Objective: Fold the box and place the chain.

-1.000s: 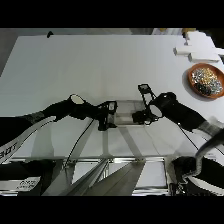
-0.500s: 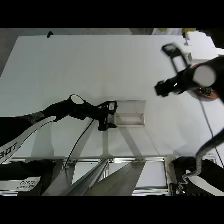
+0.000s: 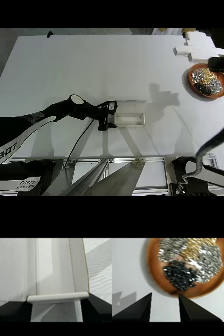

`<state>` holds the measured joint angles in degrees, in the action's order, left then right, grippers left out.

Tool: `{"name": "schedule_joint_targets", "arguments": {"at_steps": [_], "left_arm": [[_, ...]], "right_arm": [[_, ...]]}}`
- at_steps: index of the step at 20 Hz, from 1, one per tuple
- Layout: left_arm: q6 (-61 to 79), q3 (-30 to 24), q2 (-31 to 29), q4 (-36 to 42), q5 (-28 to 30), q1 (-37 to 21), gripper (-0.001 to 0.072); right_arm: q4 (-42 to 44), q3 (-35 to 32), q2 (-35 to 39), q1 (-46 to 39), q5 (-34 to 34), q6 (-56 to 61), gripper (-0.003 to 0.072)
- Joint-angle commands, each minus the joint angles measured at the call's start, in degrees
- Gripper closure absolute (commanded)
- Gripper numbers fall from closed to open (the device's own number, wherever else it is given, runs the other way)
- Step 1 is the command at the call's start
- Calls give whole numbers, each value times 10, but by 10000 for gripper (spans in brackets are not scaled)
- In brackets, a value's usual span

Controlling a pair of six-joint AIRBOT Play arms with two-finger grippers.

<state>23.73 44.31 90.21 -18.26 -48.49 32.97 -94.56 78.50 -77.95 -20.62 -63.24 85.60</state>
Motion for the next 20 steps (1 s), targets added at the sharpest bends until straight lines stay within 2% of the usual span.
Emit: {"name": "schedule_joint_targets", "arguments": {"at_steps": [1,2,8,9,20], "left_arm": [[0,0,0,0,0,0,677],[0,0,0,0,0,0,677],[0,0,0,0,0,0,677],[0,0,0,0,0,0,677],[0,0,0,0,0,0,677]], "right_arm": [[6,7,-61,-67,9,-19,405],[6,7,-75,-70,9,-22,440],[40,7,-162,-71,-13,-32,440],[44,7,-169,-71,-7,-32,458],[44,6,-186,-71,36,-27,469]]}}
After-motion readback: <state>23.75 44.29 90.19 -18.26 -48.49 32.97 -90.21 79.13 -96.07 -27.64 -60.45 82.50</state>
